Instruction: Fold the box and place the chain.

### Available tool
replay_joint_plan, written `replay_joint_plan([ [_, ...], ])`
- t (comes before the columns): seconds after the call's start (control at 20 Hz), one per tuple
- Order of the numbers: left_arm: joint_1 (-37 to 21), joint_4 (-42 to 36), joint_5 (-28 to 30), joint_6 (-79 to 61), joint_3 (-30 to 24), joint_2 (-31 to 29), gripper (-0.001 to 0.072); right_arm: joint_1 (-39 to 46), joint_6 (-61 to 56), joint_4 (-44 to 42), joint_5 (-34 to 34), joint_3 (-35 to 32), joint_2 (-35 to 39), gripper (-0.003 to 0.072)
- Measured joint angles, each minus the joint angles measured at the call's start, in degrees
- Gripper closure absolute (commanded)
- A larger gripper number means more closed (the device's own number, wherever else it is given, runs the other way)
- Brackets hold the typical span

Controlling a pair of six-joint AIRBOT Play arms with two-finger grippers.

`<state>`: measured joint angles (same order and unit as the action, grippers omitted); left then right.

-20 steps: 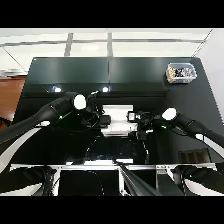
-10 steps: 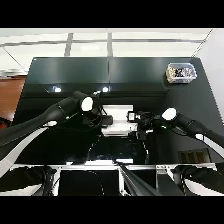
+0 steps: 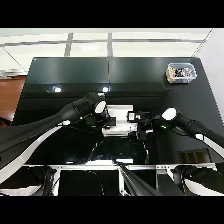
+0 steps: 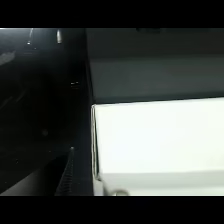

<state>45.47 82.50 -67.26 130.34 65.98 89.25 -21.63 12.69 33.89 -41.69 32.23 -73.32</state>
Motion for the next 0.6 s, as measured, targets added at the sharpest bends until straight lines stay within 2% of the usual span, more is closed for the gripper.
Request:
replay_joint_plan([
  [0.05, 0.11, 0.20, -0.04, 0.66, 0.11, 0.09, 0.0396, 0.00, 0.00, 0.00, 0.00, 0.00, 0.00, 0.0624],
  [0.15, 0.22, 0.39, 0.11, 1.73, 0.17, 0.28, 0.0611, 0.00, 0.00, 0.00, 0.00, 0.00, 0.00, 0.0624],
  [0.2, 0.24, 0.39, 0.22, 2.14, 0.22, 0.35, 0.0686, 0.00, 0.00, 0.00, 0.00, 0.00, 0.00, 0.0624],
  [0.35, 0.28, 0.79, 0.07, 3.06, 0.24, 0.44, 0.0679, 0.00, 0.04, 0.02, 0.02, 0.00, 0.00, 0.0624],
  [0.4, 0.28, 0.79, 0.07, 3.21, 0.24, 0.46, 0.0574, 0.00, 0.04, 0.02, 0.02, 0.00, 0.00, 0.0624],
  [0.45, 0.28, 0.79, 0.13, 3.56, 0.24, 0.48, 0.0326, 0.00, 0.02, 0.00, 0.02, 0.00, 0.00, 0.0624],
  [0.5, 0.28, 0.81, 0.11, 3.56, 0.24, 0.55, 0.0211, 0.00, 0.00, 0.00, 0.02, 0.00, 0.00, 0.0624],
  [0.6, 0.28, 0.81, 0.09, 3.74, 0.24, 0.55, 0.0221, 0.00, 0.00, 0.00, 0.00, 0.00, 0.00, 0.0624],
])
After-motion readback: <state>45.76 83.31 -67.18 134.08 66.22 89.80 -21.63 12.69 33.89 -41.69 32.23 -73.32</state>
